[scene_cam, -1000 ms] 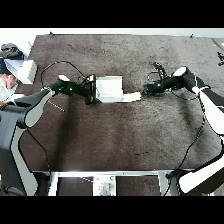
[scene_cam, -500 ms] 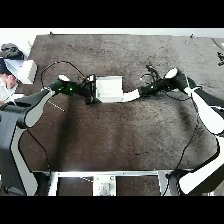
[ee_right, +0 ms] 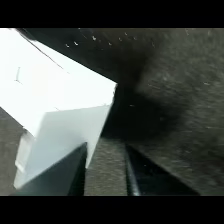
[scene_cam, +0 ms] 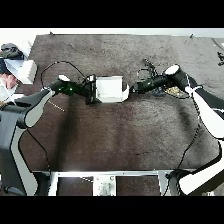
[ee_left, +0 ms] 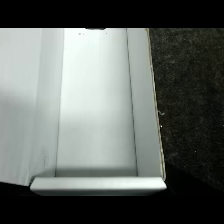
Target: Fold the box and place the chain.
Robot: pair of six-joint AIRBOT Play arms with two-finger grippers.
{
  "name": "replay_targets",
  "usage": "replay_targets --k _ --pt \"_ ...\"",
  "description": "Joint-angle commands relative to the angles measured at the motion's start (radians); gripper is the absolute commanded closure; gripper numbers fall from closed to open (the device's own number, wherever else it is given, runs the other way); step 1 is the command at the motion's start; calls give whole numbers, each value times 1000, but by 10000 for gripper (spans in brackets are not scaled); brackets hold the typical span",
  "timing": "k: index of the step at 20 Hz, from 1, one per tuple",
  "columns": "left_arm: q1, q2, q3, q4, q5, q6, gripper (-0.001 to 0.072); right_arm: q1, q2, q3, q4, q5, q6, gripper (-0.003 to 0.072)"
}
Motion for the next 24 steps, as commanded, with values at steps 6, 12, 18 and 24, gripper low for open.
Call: replay_targets --k 6,12,18,24 --pt "1 0 0 0 0 -1 357 80 7 3 -12 -66 4 113" --pt "1 0 0 0 0 -1 357 119 6 61 -74 -74 81 310" --pt "1 0 0 0 0 -1 357 198 -12 148 -287 -53 224 311" --pt "1 0 0 0 0 -1 357 239 -12 148 -417 -59 312 311"
